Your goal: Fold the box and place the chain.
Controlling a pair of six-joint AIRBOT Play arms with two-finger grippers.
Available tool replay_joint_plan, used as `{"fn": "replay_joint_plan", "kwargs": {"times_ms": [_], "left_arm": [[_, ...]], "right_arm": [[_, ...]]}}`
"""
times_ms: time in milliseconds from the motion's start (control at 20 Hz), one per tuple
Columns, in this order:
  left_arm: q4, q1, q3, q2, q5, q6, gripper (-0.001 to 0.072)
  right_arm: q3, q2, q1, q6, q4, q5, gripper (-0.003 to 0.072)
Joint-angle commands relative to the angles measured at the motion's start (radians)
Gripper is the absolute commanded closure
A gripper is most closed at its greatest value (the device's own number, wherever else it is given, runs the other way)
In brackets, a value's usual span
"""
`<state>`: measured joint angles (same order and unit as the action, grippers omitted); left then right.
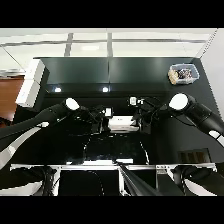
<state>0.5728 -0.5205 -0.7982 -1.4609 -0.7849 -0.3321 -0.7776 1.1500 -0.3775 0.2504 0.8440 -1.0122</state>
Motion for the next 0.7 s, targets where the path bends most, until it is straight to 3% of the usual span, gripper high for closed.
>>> {"fn": "replay_joint_plan", "kwargs": {"times_ms": [0, 350, 550, 600, 650], "left_arm": [[0.0, 0.0, 0.0, -0.001, 0.0, -0.001, 0.0369], [0.0, 0.0, 0.0, -0.001, 0.0, -0.001, 0.0369], [0.0, 0.0, 0.0, -0.001, 0.0, -0.001, 0.0369], [0.0, 0.0, 0.0, -0.001, 0.0, -0.001, 0.0369], [0.0, 0.0, 0.0, -0.001, 0.0, -0.001, 0.0369]], "right_arm": [[0.017, 0.001, -0.001, 0.005, 0.002, 0.003, 0.0349], [0.008, -0.024, 0.0, 0.068, -0.004, -0.018, 0.0351], [-0.02, -0.107, 0.02, 0.386, -0.005, -0.057, 0.0353], [-0.02, -0.111, 0.029, 0.502, -0.005, -0.075, 0.0401], [-0.017, -0.109, 0.034, 0.623, -0.005, -0.089, 0.0595]]}}
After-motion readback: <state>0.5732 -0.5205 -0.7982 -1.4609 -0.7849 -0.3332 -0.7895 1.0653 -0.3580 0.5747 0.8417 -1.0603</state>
